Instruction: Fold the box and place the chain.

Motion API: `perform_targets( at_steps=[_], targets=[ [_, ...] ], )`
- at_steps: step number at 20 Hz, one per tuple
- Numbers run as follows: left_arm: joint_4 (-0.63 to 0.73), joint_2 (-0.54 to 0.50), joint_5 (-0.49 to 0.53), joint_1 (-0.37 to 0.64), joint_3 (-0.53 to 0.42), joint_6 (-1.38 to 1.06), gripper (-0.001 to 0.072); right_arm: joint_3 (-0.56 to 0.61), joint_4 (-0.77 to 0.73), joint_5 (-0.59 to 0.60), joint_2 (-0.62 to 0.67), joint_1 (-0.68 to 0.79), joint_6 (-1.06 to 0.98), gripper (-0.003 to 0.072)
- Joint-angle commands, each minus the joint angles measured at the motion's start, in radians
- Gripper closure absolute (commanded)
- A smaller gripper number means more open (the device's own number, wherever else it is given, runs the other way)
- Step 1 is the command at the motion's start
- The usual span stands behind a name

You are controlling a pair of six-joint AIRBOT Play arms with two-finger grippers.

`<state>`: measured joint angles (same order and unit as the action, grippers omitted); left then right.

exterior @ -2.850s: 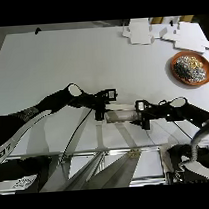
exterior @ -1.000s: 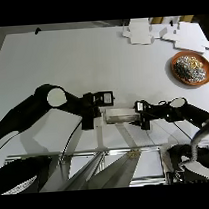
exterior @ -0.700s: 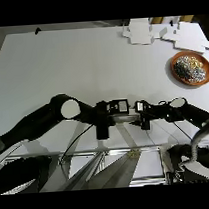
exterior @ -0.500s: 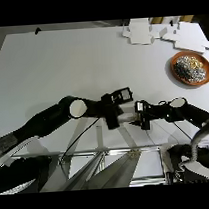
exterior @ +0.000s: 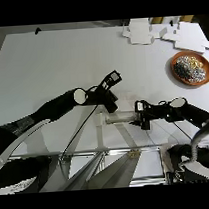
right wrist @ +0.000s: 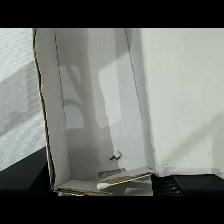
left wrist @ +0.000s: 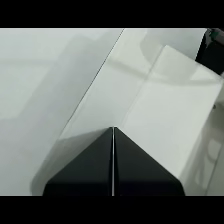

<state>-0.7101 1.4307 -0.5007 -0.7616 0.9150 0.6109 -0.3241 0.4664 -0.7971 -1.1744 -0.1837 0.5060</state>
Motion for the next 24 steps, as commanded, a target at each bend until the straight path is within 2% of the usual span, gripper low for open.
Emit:
perform_targets(
  at_steps=[1, 3, 5, 8, 13, 19, 20, 21, 22, 23, 24],
  targets=[
    [-0.113, -0.084, -0.19, 0.027, 0.002, 0.001, 0.0706, 0.0, 0.0, 0.0, 0.0, 0.0, 0.0, 0.0283],
    [-0.178, -0.14, -0.326, 0.027, 0.002, 0.0, 0.0706, 0.0, 0.0, 0.0, 0.0, 0.0, 0.0, 0.0283],
    [-0.185, -0.147, -0.43, 0.024, 0.001, 0.0, 0.0706, 0.0, 0.0, 0.0, 0.0, 0.0, 0.0, 0.0283],
    [-0.234, -0.12, -0.523, 0.012, -0.006, 0.001, 0.0708, 0.0, 0.0, 0.0, 0.0, 0.0, 0.0, 0.0283],
    [-0.283, -0.12, -0.575, 0.051, -0.043, 0.0, 0.0708, 0.0, 0.0, 0.0, 0.0, 0.0, 0.0, 0.0283],
    [-0.301, -0.152, -0.505, 0.132, -0.129, -0.052, 0.069, 0.0, 0.0, 0.0, 0.0, 0.0, 0.0, 0.0283],
    [-0.3, -0.151, -0.492, 0.133, -0.138, -0.1, 0.0627, 0.0, 0.0, 0.0, 0.0, 0.0, 0.0, 0.0283],
    [-0.294, -0.15, -0.47, 0.133, -0.147, -0.162, 0.0521, 0.0, 0.0, 0.0, 0.0, 0.0, 0.0, 0.0283],
    [-0.282, -0.149, -0.446, 0.132, -0.154, -0.226, 0.0476, 0.0, 0.0, 0.0, 0.0, 0.0, 0.0, 0.0283],
    [-0.264, -0.148, -0.426, 0.132, -0.155, -0.292, 0.0473, 0.0, 0.0, 0.0, 0.0, 0.0, 0.0, 0.0283],
    [-0.242, -0.148, -0.404, 0.132, -0.155, -0.345, 0.0415, 0.0, 0.0, 0.0, 0.0, 0.0, 0.0, 0.0283]
  ],
)
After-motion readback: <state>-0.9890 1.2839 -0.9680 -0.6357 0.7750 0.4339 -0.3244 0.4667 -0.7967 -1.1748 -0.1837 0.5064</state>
